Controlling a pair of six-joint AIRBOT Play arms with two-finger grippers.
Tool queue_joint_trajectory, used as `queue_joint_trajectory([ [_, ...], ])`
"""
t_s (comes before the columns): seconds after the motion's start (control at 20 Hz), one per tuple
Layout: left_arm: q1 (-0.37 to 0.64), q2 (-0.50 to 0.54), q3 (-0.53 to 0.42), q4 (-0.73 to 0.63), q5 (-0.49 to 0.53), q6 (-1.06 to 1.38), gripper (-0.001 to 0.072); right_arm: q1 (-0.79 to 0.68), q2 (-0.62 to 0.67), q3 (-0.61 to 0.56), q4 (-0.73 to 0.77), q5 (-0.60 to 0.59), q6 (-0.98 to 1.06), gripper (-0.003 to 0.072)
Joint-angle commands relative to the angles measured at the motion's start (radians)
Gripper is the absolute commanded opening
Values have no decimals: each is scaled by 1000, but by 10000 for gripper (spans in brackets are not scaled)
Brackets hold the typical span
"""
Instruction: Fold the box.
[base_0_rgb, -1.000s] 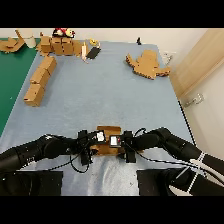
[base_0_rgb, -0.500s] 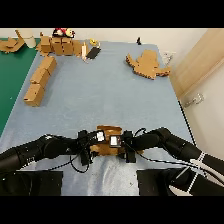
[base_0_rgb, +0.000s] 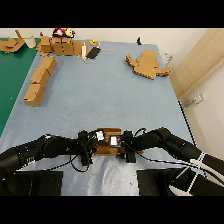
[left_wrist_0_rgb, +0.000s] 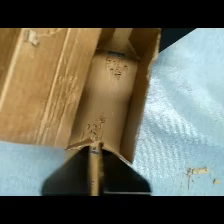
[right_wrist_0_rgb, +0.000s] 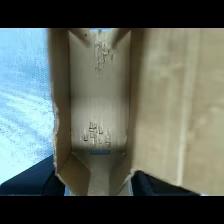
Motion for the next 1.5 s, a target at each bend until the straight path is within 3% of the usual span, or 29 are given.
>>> queue_joint_trajectory([
  [0.0, 0, 8, 0, 57, -16, -18, 12, 0, 0, 0, 0, 0, 1, 530],
  [0.15, 38, 53, 14, 235, -74, -281, 11, 0, 0, 0, 0, 0, 1, 530],
  [0.35, 111, 222, 21, 466, -316, -653, 11, 0, 0, 0, 0, 0, 1, 531],
  [0.5, 176, 351, 15, 657, -453, -1204, 11, 0, 0, 0, 0, -1, 1, 530],
  [0.6, 252, 407, -20, 694, -533, -1493, 11, 0, 0, 0, 0, 0, 1, 530],
  [0.8, 360, 423, -127, 436, -492, -1434, 11, 0, 0, 0, 0, 0, 1, 530],
  [1.1, 363, 423, -246, 123, -285, -1242, 10, 0, 0, 0, 1, -3, 1, 530],
  [1.3, 363, 393, -266, 57, -248, -1166, 10, 0, 0, 0, 1, -3, 1, 530],
  [1.45, 363, 326, -266, -104, -183, -978, 10, 0, 0, 0, 1, -3, 1, 530],
])
